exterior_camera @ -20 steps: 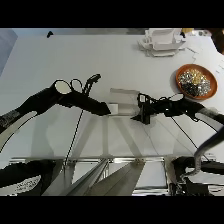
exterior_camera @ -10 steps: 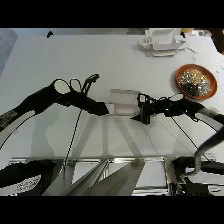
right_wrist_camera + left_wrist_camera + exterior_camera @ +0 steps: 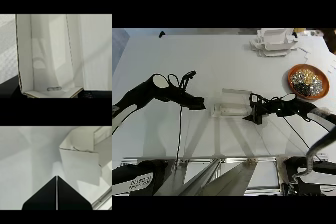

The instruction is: Fold the box and place the chain.

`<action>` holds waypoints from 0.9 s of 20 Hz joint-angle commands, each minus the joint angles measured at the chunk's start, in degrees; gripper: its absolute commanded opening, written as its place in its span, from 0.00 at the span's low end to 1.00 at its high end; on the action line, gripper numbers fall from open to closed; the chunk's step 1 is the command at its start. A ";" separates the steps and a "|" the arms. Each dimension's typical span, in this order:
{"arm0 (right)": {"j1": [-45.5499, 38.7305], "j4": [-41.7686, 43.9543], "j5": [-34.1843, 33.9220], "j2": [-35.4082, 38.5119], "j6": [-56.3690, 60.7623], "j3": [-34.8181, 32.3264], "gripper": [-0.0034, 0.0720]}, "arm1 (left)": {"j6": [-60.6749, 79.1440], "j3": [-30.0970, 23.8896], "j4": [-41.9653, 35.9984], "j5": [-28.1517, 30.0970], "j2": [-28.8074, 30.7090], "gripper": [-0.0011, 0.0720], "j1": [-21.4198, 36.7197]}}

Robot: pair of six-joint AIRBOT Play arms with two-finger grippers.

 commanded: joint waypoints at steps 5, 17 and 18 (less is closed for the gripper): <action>-0.04 0.00 0.00 0.07 0.00 0.04 0.59 | 0.33 0.09 -3.52 3.30 -6.71 0.03 -3.48; -0.04 0.00 0.00 0.07 0.00 0.04 0.59 | 2.95 5.95 -6.88 0.81 -5.09 0.33 -7.69; -0.04 0.00 0.00 0.07 0.00 0.04 0.59 | 2.93 5.95 -6.88 0.76 -4.92 0.33 -7.69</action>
